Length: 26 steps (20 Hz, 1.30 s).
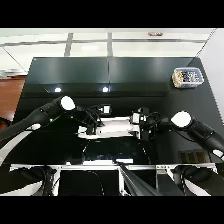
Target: Fold the box and place the chain.
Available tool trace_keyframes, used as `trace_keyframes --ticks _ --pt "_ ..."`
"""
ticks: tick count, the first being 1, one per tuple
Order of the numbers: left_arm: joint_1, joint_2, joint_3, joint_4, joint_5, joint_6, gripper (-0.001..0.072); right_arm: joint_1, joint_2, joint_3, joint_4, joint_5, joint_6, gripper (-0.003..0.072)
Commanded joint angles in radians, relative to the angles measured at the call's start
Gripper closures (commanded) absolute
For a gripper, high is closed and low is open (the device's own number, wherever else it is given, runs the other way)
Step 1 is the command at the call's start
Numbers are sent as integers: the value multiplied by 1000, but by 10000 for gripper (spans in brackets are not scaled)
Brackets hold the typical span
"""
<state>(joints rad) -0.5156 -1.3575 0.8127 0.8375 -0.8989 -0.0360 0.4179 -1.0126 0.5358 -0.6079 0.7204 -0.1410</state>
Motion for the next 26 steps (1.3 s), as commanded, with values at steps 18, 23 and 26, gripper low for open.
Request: trace_keyframes --ticks 18,23,26 --pt "-3 -18 1 11 2 -1 684 4 -139 -44 103 -8 -145 -22" --pt "-3 -18 1 11 3 -1 684 27 -178 -44 106 -11 -183 -22" --pt "-3 -18 1 11 0 -1 684 59 -193 -44 108 -47 -182 -22"
